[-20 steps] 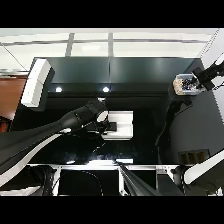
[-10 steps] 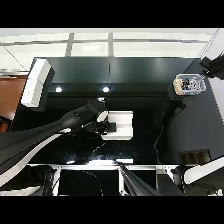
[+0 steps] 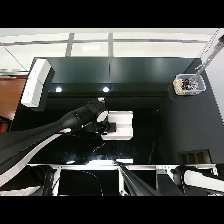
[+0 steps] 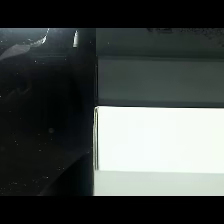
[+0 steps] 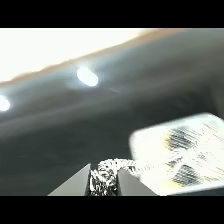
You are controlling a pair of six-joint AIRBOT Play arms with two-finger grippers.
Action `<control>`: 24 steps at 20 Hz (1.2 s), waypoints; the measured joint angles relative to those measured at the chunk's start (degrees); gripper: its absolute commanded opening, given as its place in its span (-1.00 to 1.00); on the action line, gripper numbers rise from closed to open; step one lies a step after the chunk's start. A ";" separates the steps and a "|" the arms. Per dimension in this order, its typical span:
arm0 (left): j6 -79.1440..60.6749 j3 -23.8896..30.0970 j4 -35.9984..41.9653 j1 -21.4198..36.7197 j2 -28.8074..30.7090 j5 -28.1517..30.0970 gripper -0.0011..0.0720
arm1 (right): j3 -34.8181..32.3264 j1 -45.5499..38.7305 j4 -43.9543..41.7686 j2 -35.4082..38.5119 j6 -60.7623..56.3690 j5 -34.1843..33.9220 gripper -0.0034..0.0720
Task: Fold the box and place the chain.
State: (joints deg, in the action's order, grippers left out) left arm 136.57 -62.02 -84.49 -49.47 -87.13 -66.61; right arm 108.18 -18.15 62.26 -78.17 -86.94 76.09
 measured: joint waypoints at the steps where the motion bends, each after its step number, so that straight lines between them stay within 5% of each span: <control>1: 0.00 0.00 0.00 0.00 0.00 0.00 -0.88 | -0.11 0.07 -2.99 2.01 0.96 0.46 -0.89; 7: 0.00 0.00 -0.02 0.00 0.00 0.11 -0.88 | -5.60 4.26 -13.60 12.72 4.83 3.56 -0.89; 18: 0.00 0.00 -0.04 -0.07 0.00 0.13 -0.88 | -39.54 18.45 -23.23 27.91 9.33 6.62 -0.89; 24: 0.00 0.00 -0.07 -0.07 0.00 0.28 -0.88 | -55.12 31.61 -27.54 28.76 9.22 -3.19 -0.89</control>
State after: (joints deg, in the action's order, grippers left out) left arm 136.57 -62.02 -84.55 -49.54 -87.13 -66.32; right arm 53.06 13.45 34.72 -49.41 -77.71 72.90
